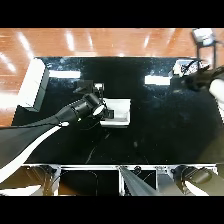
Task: Fold the box and place the chain.
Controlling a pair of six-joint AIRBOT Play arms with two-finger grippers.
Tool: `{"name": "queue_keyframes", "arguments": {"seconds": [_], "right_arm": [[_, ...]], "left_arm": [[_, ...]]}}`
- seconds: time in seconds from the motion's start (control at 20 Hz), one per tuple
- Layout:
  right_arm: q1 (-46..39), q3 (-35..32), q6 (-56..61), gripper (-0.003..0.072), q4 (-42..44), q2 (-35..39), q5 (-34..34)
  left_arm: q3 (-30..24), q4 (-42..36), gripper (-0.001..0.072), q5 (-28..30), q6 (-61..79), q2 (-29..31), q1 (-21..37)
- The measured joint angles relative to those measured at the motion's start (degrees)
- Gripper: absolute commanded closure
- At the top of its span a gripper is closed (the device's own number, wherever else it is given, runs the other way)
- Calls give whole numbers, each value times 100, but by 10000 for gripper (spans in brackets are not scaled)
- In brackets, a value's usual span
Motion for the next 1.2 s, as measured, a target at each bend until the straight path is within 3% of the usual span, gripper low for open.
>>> {"name": "queue_keyframes", "arguments": {"seconds": [0.25,0.45,0.75,0.9,1.2], "right_arm": [[-1788,76,-76,-24,208,-861,-1357],[-2964,927,-61,-23,756,-2343,-1910],[-3840,3432,-452,-23,1722,-4988,-1823],[-3960,4378,-584,-17,1991,-5963,-1676],[-4028,4957,-791,-16,2229,-6728,-1794]], "left_arm": [[0,-24,693,2,83,-9,2],[4,-37,692,-24,142,-79,2],[2,-42,692,-7,232,-151,0],[2,-39,692,15,240,-162,0],[2,-37,692,46,256,-173,0]]}}
